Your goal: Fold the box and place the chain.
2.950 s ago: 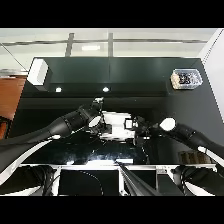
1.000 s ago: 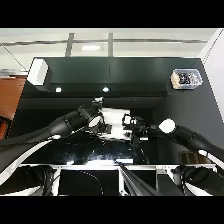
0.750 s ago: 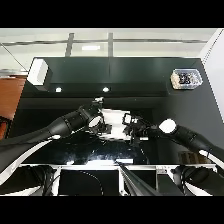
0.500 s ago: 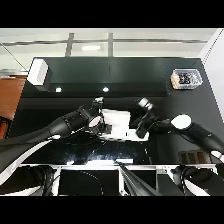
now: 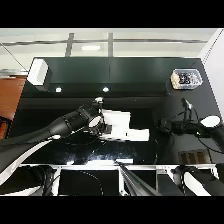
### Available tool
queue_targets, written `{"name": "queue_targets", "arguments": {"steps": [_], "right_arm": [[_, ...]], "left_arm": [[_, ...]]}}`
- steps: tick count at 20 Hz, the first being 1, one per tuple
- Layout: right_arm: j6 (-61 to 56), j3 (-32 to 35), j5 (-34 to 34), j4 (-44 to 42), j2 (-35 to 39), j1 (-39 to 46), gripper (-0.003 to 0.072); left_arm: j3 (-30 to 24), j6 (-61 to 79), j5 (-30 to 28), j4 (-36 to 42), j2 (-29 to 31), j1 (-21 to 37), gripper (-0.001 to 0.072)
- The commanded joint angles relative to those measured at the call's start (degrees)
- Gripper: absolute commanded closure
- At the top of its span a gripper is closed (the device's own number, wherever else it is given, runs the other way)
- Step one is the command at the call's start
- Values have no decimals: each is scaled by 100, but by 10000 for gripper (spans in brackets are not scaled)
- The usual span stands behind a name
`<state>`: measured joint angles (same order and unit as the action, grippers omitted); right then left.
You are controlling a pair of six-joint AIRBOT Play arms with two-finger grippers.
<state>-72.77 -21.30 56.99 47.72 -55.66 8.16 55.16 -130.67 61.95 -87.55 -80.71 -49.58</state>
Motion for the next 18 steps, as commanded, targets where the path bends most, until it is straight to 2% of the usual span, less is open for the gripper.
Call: {"name": "queue_targets", "arguments": {"steps": [1, 7, 11, 12, 13, 14, 15, 18], "right_arm": [[-317, 293, 424, -483, -341, -358, 638], [-160, 286, -350, -1346, -544, -1786, 637], [-133, 140, -343, -1515, -546, -2194, 623], [-57, 50, -251, -1510, -546, -2186, 476], [-26, -76, -153, -1449, -546, -2186, 282], [7, -236, -31, -1401, -546, -2186, 30], [162, -407, 138, -1403, -546, -2186, -24], [210, -728, 374, -1410, -546, -2214, -24]], "left_arm": [[0, -4, 9, -7, -4, 0, 678], [0, -4, 9, -7, -4, 0, 678], [0, -4, 9, -7, -4, 0, 678], [0, -2, 9, -9, -4, 2, 678], [0, -2, 9, -11, -4, 2, 678], [0, -2, 9, -11, -4, 0, 678], [0, -2, 9, -11, -4, 0, 678], [0, -2, 9, -15, -4, 2, 678]]}}
